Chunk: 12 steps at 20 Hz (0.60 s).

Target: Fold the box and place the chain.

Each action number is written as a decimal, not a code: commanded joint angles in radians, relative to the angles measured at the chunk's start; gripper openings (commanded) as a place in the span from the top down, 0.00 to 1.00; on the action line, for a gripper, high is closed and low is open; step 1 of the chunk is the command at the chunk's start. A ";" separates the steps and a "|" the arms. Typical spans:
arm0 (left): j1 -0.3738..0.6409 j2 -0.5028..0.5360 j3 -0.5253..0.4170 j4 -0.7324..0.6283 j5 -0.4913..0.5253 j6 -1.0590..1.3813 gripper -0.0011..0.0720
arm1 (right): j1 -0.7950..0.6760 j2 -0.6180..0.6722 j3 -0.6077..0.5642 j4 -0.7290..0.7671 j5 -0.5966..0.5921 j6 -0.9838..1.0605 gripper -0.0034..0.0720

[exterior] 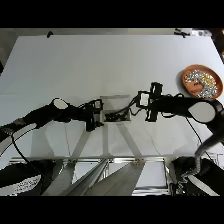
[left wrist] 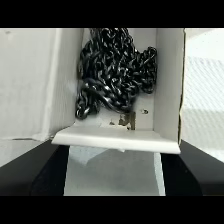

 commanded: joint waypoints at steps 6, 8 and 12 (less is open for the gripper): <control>0.000 0.000 0.000 0.000 -0.005 0.000 0.64 | 0.187 -0.042 0.000 0.172 -0.123 0.142 0.94; 0.000 0.000 0.000 0.000 -0.005 0.000 0.64 | 0.217 -0.136 0.000 0.229 -0.135 0.143 0.94; 0.000 0.000 0.000 0.000 -0.005 0.000 0.64 | 0.225 -0.332 0.000 0.332 -0.167 0.146 0.94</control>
